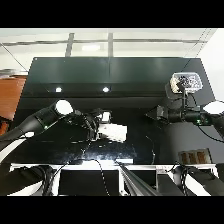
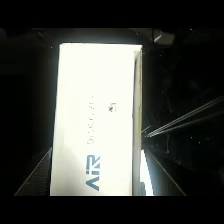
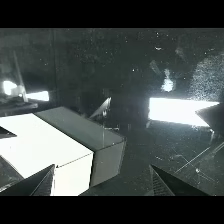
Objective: Fold the box and place the chain.
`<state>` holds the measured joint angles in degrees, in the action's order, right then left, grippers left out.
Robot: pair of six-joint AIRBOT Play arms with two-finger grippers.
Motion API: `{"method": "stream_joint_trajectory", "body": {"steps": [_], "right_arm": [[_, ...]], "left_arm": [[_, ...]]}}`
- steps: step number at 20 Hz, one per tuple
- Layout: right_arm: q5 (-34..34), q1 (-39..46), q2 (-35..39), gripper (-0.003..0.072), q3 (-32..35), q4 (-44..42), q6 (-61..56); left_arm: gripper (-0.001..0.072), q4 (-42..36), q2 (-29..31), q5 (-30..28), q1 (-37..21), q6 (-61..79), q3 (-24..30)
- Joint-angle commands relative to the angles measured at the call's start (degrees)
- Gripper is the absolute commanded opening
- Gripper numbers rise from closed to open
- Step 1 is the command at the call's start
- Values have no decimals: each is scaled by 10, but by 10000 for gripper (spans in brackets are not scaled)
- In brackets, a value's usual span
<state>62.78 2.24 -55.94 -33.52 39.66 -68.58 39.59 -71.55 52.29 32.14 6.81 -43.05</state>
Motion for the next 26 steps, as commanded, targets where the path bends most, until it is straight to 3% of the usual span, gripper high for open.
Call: {"method": "stream_joint_trajectory", "body": {"steps": [1, 18, 26], "right_arm": [[-1, 0, 0, 700, 0, 1, 0], [0, 0, 0, 700, 0, 15, 0], [0, 0, 0, 700, 0, 15, 0]], "left_arm": [[714, -10, 0, -2, 2, -24, 0], [712, -6, -28, -16, 18, -36, -1], [713, -6, -22, -5, 18, -52, -28]]}}
